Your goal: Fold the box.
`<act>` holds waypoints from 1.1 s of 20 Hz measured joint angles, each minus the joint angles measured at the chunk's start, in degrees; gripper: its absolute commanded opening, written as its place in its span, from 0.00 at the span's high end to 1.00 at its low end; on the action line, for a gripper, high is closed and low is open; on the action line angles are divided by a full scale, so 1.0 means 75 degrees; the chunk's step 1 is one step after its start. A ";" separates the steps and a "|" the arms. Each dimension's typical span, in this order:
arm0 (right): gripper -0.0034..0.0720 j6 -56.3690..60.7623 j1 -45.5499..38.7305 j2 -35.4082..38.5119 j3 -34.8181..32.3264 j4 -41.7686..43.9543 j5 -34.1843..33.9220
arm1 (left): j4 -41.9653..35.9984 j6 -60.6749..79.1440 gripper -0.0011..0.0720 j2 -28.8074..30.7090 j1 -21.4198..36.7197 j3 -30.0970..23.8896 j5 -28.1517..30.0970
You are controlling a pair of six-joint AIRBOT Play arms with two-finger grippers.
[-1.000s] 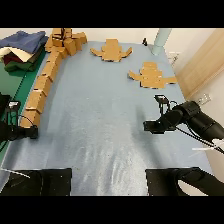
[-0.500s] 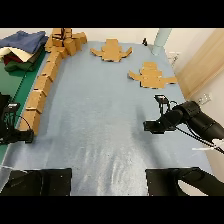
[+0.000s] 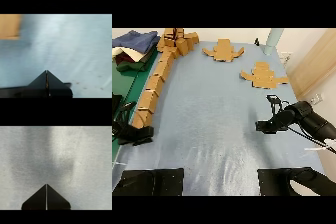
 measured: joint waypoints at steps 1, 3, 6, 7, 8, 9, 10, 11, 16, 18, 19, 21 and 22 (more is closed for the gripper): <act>0.95 0.0000 0.0000 0.0003 0.0000 0.0000 0.0000 | -0.0411 -0.0131 0.97 -0.0038 -0.0303 0.0152 0.0079; 0.95 0.0000 0.0000 0.0003 0.0000 0.0017 0.0003 | -0.1008 -0.0356 0.97 -0.0219 -0.1128 0.0595 0.0338; 0.95 0.0000 0.0000 0.0003 0.0000 0.0003 0.0000 | -0.1148 -0.0737 0.97 -0.0839 -0.2646 0.1542 0.0766; 0.95 0.0000 0.0000 0.0003 0.0000 0.0006 0.0000 | -0.1075 -0.0845 0.97 -0.1160 -0.3162 0.1923 0.0941; 0.95 0.0000 0.0000 0.0003 0.0000 0.0012 0.0000 | -0.1023 -0.0930 0.97 -0.1504 -0.3611 0.2273 0.1096; 0.95 0.0000 0.0000 0.0003 0.0000 0.0003 0.0000 | -0.0991 -0.0985 0.97 -0.1894 -0.4060 0.2649 0.1247; 0.95 0.0000 0.0000 0.0003 0.0000 0.0003 0.0000 | -0.0962 -0.1035 0.97 -0.2279 -0.4415 0.2984 0.1437; 0.95 -0.0003 0.0000 0.0003 0.0000 0.0006 0.0000 | -0.0930 -0.1072 0.97 -0.2702 -0.4765 0.3319 0.1600; 0.95 -0.0003 0.0000 0.0003 0.0000 0.0006 0.0000 | -0.0903 -0.1148 0.97 -0.4278 -0.5942 0.4304 0.2218; 0.95 0.0000 0.0000 0.0003 0.0000 0.0006 0.0003 | -0.0909 -0.1160 0.97 -0.4663 -0.6172 0.4441 0.2355; 0.95 -0.0003 0.0000 0.0003 0.0000 0.0006 0.0000 | -0.0924 -0.1172 0.97 -0.4782 -0.6239 0.4479 0.2398; 0.95 0.0000 0.0000 0.0003 0.0000 0.0006 0.0003 | -0.0959 -0.1172 0.97 -0.4948 -0.6324 0.4526 0.2477; 0.95 0.0000 0.0000 0.0003 0.0000 0.0009 0.0000 | -0.0976 -0.1174 0.97 -0.5001 -0.6339 0.4538 0.2506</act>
